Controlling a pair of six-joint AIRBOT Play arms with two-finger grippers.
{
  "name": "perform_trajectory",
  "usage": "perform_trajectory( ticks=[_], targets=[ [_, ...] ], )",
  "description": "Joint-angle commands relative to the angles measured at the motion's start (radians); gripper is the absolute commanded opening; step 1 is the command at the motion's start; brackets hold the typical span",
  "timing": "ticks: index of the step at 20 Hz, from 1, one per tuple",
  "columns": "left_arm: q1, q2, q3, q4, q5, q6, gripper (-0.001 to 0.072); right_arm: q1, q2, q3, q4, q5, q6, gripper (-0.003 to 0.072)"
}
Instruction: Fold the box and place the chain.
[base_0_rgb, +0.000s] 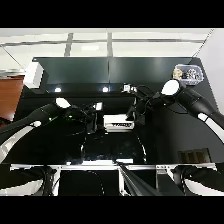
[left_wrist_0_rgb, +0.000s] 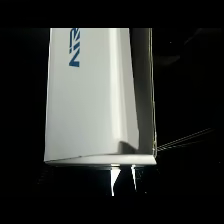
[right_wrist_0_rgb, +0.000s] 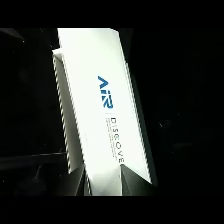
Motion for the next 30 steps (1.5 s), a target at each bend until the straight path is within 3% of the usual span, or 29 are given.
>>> perform_trajectory(
  ticks=[1, 26, 30],
  targets=[
    [0.000, 0.000, 0.000, 0.001, -0.002, 0.001, 0.0290, 0.001, -0.001, -0.001, -0.031, 0.023, 0.002, 0.0238],
    [0.000, 0.000, 0.000, 0.001, -0.003, 0.001, 0.0290, 0.018, -0.001, -0.001, -0.090, 0.058, 0.038, 0.0239],
    [0.000, 0.000, 0.000, 0.001, -0.002, 0.001, 0.0291, 0.018, -0.001, -0.001, -0.090, 0.053, 0.039, 0.0277]
  ],
)
